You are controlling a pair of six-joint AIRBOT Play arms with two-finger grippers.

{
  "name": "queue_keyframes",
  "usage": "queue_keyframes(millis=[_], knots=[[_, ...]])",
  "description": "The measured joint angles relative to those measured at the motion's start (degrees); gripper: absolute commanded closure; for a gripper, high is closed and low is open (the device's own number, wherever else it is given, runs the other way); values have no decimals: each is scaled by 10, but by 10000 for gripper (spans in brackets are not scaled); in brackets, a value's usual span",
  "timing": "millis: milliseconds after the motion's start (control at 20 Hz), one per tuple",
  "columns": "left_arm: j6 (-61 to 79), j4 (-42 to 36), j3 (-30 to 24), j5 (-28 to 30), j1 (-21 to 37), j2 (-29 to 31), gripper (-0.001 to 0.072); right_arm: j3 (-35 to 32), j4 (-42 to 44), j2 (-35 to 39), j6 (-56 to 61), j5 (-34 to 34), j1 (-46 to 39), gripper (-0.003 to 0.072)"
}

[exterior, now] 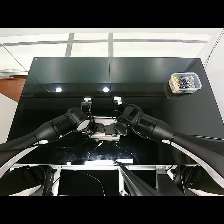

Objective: Fold the box and place the chain.

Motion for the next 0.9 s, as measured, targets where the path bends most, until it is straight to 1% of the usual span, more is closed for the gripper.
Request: queue_keyframes(millis=[250, 300, 350, 450, 500, 900], knots=[[0, 0, 0, 0, 0, 0, 676, 0, -12, -18, 12, 1, 0, 393], [0, 0, 0, 0, 0, 0, 675, 0, -14, -22, 16, 0, 0, 409], [0, 0, 0, -1, 0, 0, 675, 0, -14, -25, 18, 0, 0, 472], [0, 0, 0, -1, 0, 0, 675, 0, -17, -30, 23, 0, 0, 475], [0, 0, 0, -1, 0, 0, 675, 0, -18, -31, 25, 0, 0, 501], [0, 0, 0, -2, 0, 0, 675, 6, -32, -36, 46, 2, 0, 501]])
